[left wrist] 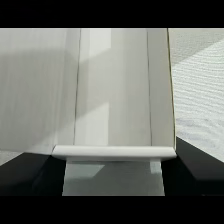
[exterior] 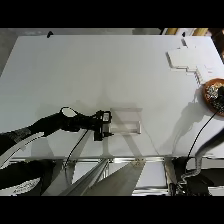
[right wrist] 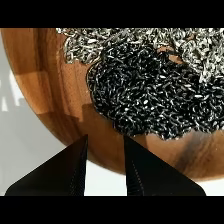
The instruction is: Fold the box and place the chain.
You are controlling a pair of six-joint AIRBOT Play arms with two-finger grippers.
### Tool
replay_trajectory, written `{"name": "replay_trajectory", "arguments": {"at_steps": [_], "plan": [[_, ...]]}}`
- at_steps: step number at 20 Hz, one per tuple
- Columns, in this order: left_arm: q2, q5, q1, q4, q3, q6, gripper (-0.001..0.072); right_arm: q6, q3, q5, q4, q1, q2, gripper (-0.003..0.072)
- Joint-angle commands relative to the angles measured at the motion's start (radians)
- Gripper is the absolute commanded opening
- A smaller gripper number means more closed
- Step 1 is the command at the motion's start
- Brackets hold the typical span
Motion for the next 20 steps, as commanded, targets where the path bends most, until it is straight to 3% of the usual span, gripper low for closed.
{"name": "replay_trajectory", "arguments": {"at_steps": [1,7,9,18,19,20], "plan": [[0.0,0.0,0.0,0.0,0.0,0.0,0.033,-0.032,-0.008,-0.058,0.015,-0.014,-0.017,0.0224],[0.0,0.0,0.0,0.0,0.0,0.0,0.033,-0.061,-0.008,-0.092,0.019,-0.014,-0.061,0.022],[0.0,0.0,0.0,0.0,0.0,0.0,0.033,-0.069,-0.008,-0.092,0.006,-0.014,-0.076,0.0172],[0.0,0.0,0.0,0.0,0.0,0.0,0.033,-0.068,-0.008,-0.106,-0.009,-0.014,-0.099,0.0165],[0.0,0.0,0.0,0.0,0.0,0.0,0.033,-0.069,-0.008,-0.106,-0.003,-0.014,-0.101,0.0152],[0.0,0.0,0.0,0.0,0.0,0.0,0.033,-0.074,-0.008,-0.095,0.01,-0.014,-0.1,0.0054]]}}
